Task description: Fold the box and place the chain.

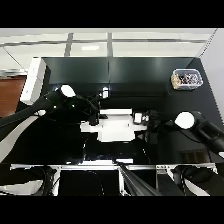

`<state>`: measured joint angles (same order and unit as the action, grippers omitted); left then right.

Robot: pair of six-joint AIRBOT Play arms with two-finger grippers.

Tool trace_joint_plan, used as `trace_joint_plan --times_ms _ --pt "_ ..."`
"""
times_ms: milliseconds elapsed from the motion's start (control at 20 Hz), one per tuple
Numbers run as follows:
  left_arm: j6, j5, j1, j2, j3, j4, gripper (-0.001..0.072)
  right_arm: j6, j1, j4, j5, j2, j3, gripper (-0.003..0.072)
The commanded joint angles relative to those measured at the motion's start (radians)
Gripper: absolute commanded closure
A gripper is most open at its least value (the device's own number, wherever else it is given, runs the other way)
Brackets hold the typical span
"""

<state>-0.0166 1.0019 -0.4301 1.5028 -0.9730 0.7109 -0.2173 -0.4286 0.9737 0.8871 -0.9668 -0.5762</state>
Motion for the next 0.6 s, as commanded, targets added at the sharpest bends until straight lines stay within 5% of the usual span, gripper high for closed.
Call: trace_joint_plan --times_ms 0,550 --pt "0.010 0.001 -0.002 0.008 -0.008 0.011 0.0678 0.105 -0.082 -0.058 -0.032 -0.070 0.022 0.0003" --pt "0.010 0.002 -0.003 0.008 -0.008 0.011 0.0679 0.109 -0.167 -0.117 -0.233 -0.161 0.026 0.0003"
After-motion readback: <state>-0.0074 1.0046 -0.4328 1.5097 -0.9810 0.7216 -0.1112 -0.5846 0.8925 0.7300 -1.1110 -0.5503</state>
